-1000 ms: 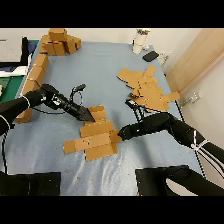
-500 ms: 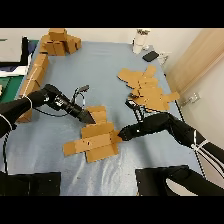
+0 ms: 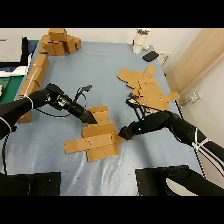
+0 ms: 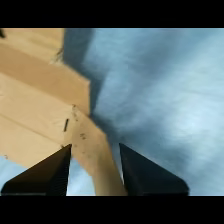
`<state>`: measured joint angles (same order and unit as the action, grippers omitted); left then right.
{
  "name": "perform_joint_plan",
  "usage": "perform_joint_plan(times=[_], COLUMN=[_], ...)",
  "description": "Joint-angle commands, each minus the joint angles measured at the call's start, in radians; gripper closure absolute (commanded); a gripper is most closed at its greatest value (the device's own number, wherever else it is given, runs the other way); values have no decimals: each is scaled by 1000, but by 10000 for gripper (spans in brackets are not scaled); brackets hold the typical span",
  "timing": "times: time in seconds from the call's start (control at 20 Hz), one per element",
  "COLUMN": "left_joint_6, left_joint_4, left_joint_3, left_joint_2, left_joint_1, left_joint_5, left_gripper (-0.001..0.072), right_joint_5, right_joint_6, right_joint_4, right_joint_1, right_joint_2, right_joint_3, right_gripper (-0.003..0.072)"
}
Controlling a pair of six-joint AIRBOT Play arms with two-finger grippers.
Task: Fold the box.
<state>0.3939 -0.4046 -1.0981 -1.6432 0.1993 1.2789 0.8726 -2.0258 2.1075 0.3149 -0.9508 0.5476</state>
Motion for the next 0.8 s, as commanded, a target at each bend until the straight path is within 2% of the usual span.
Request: perform_joint_plan(times=[0.0,0.15,0.4,0.45,0.65,0.75], left_joint_6=[-128,-230,-358,-383,-548,-587], left_joint_4=[-1,-1,4,20,126,129], left_joint_3=[6,23,74,95,224,292], left_joint_2=[59,89,121,143,259,293], left_joint_1=[62,108,166,176,205,233], left_joint_5=[-109,-181,-261,-288,-417,-504], left_gripper=[698,698,700,700,700,700], right_joint_5=[28,51,45,45,44,43], right_joint_6=[194,357,388,388,388,388], right_joint_4=[-280,-430,-383,-369,-356,-338], right_joint_1=[-33,-69,-78,-78,-77,-77], right_joint_2=[1,1,0,0,0,0], right_joint_3=[92,190,224,224,224,224], right_gripper=[229,230,254,281,286,286])
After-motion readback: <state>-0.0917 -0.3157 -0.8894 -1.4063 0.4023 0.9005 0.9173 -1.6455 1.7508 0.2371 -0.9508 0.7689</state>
